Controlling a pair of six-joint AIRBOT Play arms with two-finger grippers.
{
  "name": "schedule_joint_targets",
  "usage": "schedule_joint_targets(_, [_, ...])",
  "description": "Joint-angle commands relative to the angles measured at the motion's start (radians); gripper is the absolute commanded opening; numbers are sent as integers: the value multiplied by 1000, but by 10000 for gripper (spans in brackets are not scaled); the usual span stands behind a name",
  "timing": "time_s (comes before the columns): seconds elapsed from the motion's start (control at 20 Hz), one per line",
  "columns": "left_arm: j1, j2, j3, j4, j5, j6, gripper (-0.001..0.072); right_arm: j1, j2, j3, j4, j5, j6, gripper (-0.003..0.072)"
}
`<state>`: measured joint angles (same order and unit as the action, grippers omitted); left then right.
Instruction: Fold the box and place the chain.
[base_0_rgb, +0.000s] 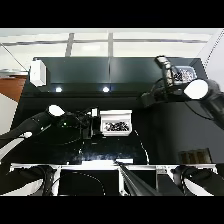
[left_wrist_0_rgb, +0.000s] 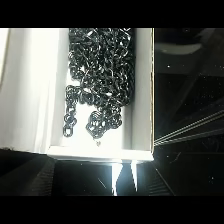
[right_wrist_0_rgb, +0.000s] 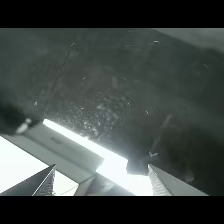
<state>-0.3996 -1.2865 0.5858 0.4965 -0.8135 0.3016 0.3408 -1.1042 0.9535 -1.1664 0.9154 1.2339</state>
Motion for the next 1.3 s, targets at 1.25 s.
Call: schedule_joint_targets(1.25, [0,0,1,0,-1,1,399,-171,-132,-216,904,-16,-1224,717])
